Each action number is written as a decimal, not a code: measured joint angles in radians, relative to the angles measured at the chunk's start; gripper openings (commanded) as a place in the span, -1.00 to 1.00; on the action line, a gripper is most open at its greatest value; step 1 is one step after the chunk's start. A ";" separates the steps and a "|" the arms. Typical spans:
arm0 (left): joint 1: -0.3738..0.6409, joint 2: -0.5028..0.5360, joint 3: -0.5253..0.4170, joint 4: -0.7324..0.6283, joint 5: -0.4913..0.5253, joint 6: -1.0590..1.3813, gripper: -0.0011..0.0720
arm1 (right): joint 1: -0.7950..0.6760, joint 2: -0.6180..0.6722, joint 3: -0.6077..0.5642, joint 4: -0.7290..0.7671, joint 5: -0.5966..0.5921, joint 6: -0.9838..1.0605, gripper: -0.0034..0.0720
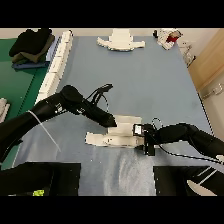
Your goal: Fold the box.
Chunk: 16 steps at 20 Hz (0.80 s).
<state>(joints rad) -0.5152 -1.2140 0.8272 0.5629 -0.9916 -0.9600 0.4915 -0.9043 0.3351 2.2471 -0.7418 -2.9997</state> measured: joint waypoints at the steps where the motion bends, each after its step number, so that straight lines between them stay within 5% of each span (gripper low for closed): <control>1: 0.013 -0.023 0.001 -0.003 0.024 -0.021 -0.93 | 0.000 0.000 0.000 0.000 0.000 0.000 0.53; 8: 0.032 -0.188 0.003 -0.018 0.069 -0.116 -0.93 | 0.000 0.000 0.000 0.000 0.000 0.001 0.53; 16: 0.029 -0.210 0.008 -0.037 0.068 -0.109 -0.93 | 0.000 0.000 0.000 -0.001 0.000 -0.003 0.53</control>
<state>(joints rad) -0.4862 -1.4239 0.8349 0.5259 -0.9234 -1.0687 0.4915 -0.9043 0.3351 2.2463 -0.7418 -3.0024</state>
